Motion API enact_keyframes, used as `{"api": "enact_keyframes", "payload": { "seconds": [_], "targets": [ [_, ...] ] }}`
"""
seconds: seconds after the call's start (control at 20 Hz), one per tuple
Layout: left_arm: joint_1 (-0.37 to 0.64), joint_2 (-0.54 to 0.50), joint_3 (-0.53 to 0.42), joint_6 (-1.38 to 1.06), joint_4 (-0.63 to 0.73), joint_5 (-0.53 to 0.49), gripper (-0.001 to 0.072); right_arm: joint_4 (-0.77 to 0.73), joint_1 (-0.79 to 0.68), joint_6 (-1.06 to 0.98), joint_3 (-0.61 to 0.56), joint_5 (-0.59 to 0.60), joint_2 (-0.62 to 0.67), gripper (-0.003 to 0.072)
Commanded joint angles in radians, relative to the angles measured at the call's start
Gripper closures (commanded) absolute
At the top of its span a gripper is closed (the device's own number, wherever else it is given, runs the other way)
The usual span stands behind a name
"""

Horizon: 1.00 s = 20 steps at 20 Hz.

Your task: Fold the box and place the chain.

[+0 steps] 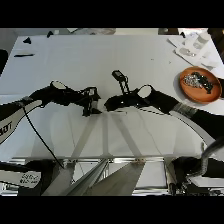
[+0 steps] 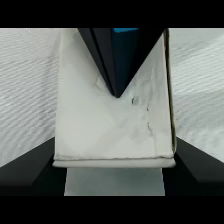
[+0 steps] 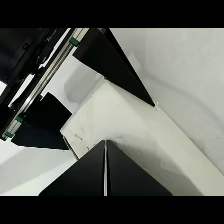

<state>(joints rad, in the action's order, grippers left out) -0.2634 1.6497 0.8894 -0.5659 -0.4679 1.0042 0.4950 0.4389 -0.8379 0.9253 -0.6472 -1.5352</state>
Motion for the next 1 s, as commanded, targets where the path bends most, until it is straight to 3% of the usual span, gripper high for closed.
{"api": "enact_keyframes", "payload": {
  "seconds": [0.0, 0.3, 0.4, 0.55, 0.75, 0.95],
  "targets": [
    [0.000, 0.000, 0.000, 0.002, 0.004, -0.005, 0.0364, 0.007, 0.005, 0.000, -0.005, 0.011, 0.010, 0.0676],
    [0.000, 0.000, 0.000, 0.002, 0.004, -0.005, 0.0364, 0.067, -0.039, 0.000, -0.005, 0.185, 0.186, 0.0673],
    [0.000, 0.000, 0.000, 0.002, 0.003, -0.005, 0.0364, 0.142, -0.089, -0.006, -0.005, 0.177, 0.280, 0.0673],
    [0.000, 0.000, 0.000, 0.002, 0.004, -0.005, 0.0364, 0.385, -0.201, -0.154, -0.005, 0.059, 0.431, 0.0673],
    [0.000, 0.000, 0.000, 0.002, 0.004, -0.005, 0.0364, 0.900, -0.370, -0.482, -0.005, -0.181, 0.570, 0.0673],
    [0.000, 0.000, 0.000, 0.002, 0.004, -0.005, 0.0364, 0.971, -0.509, -0.505, -0.005, -0.397, 0.577, 0.0673]
  ]
}}
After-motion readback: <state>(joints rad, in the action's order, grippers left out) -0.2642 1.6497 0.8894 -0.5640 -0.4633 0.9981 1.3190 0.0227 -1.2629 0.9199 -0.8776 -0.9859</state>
